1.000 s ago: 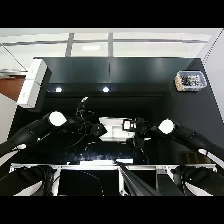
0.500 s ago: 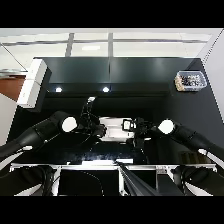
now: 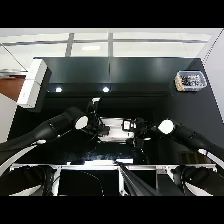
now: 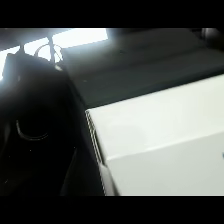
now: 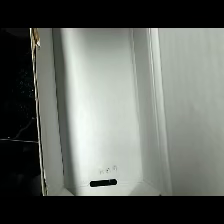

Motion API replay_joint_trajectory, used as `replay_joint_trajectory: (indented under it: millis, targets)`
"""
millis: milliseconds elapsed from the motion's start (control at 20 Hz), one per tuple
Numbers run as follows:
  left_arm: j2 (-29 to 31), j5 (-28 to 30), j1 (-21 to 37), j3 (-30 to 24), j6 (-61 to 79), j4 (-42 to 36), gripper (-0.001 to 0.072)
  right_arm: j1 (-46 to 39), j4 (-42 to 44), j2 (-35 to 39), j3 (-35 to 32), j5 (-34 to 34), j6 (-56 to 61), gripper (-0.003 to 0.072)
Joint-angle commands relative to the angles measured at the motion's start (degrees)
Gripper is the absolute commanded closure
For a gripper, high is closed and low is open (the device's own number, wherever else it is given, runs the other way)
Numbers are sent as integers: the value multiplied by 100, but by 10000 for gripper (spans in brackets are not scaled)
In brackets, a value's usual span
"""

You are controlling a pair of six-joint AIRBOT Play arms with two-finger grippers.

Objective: Fold the box and place the chain.

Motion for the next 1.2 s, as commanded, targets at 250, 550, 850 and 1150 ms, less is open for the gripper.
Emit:
replay_joint_trajectory:
  millis: [250, 550, 850, 1150]
  targets:
    - [-262, -339, -127, 367, -699, 330, 437, 0, -17, -2, 0, 4, -4, 367]
    - [-404, -302, -492, 369, -1198, 785, 483, 0, -20, 0, 0, 0, -4, 367]
    - [-721, -455, -529, 691, -1335, 741, 484, 0, -20, -2, 0, 0, -4, 367]
    - [-800, -562, -544, 824, -1338, 787, 527, 0, -20, -2, 0, 0, -4, 367]
